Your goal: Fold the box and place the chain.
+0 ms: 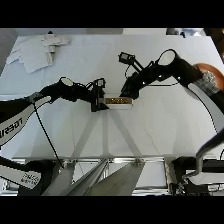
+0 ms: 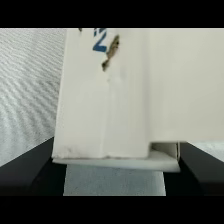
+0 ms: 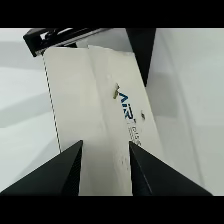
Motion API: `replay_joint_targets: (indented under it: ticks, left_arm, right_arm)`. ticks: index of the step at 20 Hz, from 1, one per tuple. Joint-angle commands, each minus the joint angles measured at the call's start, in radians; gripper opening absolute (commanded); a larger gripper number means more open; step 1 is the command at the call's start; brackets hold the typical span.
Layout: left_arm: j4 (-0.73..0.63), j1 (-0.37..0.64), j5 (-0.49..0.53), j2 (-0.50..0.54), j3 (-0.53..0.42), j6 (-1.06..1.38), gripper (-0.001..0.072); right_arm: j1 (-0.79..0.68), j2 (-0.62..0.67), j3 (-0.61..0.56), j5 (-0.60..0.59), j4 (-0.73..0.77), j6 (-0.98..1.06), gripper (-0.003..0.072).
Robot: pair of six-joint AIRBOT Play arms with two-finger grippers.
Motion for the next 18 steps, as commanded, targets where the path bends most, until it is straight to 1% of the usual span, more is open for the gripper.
replay_joint_targets:
  ticks: [1, 4, 6, 7, 10, 13, 15, 16, 18]
  left_arm:
    - [0.0, 0.0, 0.0, 0.0, 0.0, 0.0, 0.0276]
    - [0.0, 0.0, 0.0, 0.0, 0.0, 0.0, 0.0276]
    - [0.0, 0.0, 0.0, 0.001, 0.0, 0.0, 0.0276]
    - [0.0, 0.0, 0.0, 0.0, 0.0, 0.0, 0.0276]
    - [0.0, 0.0, 0.0, 0.0, 0.0, 0.0, 0.0276]
    - [0.0, 0.0, 0.0, 0.0, 0.0, 0.0, 0.0276]
    - [0.0, 0.0, 0.0, 0.0, 0.0, 0.0, 0.0276]
    - [0.0, 0.0, 0.0, 0.0, 0.0, 0.0, 0.0276]
    - [0.0, 0.0, 0.0, 0.0, 0.0, 0.0, 0.0276]
  right_arm:
    - [0.048, 0.011, -0.032, -0.024, -0.022, -0.015, 0.0329]
    - [0.076, 0.011, -0.033, -0.04, -0.023, -0.053, 0.033]
    - [0.084, 0.011, -0.037, -0.048, -0.028, -0.057, 0.0348]
    - [0.084, 0.011, -0.045, -0.06, -0.032, -0.058, 0.0368]
    - [0.093, 0.011, -0.082, -0.09, -0.057, -0.066, 0.0406]
    - [0.098, 0.011, -0.115, -0.162, -0.063, -0.102, 0.0413]
    - [0.097, 0.014, -0.116, -0.22, -0.063, -0.102, 0.042]
    - [0.097, 0.021, -0.116, -0.253, -0.063, -0.102, 0.0438]
    - [0.097, 0.033, -0.116, -0.303, -0.064, -0.111, 0.044]
